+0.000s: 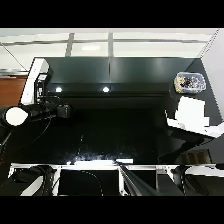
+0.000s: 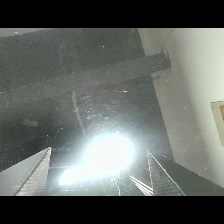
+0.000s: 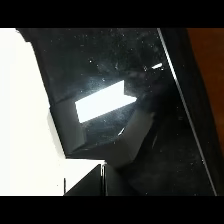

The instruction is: Fold the box and place the chain.

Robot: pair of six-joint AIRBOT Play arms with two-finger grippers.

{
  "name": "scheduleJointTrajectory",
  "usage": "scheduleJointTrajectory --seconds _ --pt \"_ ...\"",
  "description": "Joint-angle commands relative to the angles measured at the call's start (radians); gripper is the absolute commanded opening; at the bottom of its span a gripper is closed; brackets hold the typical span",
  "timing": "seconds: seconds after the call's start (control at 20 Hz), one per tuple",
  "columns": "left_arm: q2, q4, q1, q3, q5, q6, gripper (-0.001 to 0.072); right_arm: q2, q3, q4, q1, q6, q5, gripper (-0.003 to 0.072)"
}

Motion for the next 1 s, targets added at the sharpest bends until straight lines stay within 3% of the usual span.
scheduleJointTrajectory --seconds 0.0,0.15,0.4,0.65,0.75,0.95 --pt "0.000 0.000 0.000 0.001 0.003 0.000 0.0709 0.024 -0.018 0.045 0.001 -0.002 0.001 0.0010" --pt "0.000 0.000 0.000 0.001 0.008 0.000 0.0709 0.080 -0.097 0.218 0.006 -0.098 -0.003 0.0010" --pt "0.000 0.000 0.000 0.001 0.008 0.000 0.0709 0.162 -0.216 0.338 0.053 -0.111 -0.012 0.0010" --pt "-0.003 -0.049 0.000 -0.001 0.011 0.000 0.0709 0.232 -0.308 0.457 0.242 -0.151 -0.029 0.0010" --pt "-0.013 -0.095 0.000 -0.001 0.010 0.000 0.0709 0.265 -0.358 0.570 0.340 -0.178 -0.027 0.0009" --pt "-0.043 -0.235 -0.001 -0.001 -0.007 0.004 0.0709 0.505 -0.598 0.887 0.548 -0.345 -0.229 0.0008"
